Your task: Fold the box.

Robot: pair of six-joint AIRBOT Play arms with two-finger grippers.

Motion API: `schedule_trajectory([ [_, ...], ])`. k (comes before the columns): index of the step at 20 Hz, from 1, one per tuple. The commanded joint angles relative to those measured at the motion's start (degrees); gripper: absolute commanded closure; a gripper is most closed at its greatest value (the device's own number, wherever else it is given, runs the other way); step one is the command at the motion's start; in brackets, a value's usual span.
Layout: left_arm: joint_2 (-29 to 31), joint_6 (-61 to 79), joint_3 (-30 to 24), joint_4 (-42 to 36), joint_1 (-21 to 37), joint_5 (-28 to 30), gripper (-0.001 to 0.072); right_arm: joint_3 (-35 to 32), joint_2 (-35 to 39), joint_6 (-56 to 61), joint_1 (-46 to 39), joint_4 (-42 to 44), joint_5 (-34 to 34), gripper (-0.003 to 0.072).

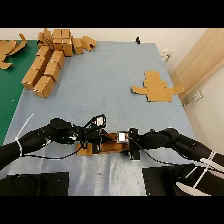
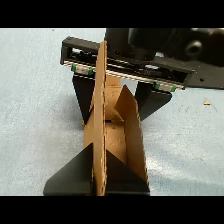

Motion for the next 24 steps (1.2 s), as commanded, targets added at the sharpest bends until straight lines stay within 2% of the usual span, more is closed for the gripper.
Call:
schedule_trajectory([
  [1,0.04,0.02,0.07,0.02,0.02,0.02,0.0695,0.0,-0.04,-0.24,0.07,0.02,-0.31,0.0104],
  [12,0.02,0.02,0.07,0.02,0.02,0.04,0.0695,-0.09,-0.74,-1.22,0.07,0.02,-0.5,0.0106],
  [14,0.04,0.02,0.07,0.02,0.02,0.02,0.0695,-0.09,-0.74,-1.22,0.07,0.02,-0.5,0.0155],
  [24,0.04,0.02,0.07,0.02,0.02,0.04,0.0695,-0.09,-0.74,-1.22,0.07,0.02,-0.44,0.0154],
])
